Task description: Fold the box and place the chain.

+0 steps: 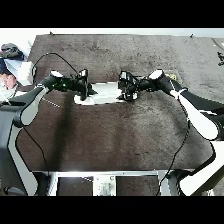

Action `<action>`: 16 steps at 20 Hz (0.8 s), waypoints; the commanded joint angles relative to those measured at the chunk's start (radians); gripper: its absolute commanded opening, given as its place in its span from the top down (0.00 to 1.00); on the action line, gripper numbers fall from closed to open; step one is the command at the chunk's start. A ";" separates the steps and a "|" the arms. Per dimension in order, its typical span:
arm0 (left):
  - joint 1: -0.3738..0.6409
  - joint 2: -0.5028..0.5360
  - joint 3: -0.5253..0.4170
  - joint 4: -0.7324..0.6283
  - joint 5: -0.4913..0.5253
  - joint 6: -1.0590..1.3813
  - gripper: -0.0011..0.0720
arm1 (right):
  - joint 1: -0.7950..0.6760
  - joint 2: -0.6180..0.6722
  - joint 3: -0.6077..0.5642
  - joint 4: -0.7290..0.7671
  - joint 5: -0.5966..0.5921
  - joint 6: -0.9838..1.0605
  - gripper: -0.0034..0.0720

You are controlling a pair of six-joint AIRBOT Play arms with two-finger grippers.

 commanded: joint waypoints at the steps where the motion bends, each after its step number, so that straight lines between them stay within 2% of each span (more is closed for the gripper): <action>1: 0.000 0.000 0.000 0.000 0.000 0.000 0.97 | -0.003 -0.042 0.020 0.017 0.037 -0.044 0.00; 5: 0.000 0.000 0.000 0.000 0.000 0.000 0.97 | -0.003 -0.090 0.086 0.081 0.107 -0.044 0.00; 16: 0.000 0.000 0.000 0.000 0.000 0.000 0.97 | -0.024 -0.158 0.109 0.066 0.141 -0.016 0.00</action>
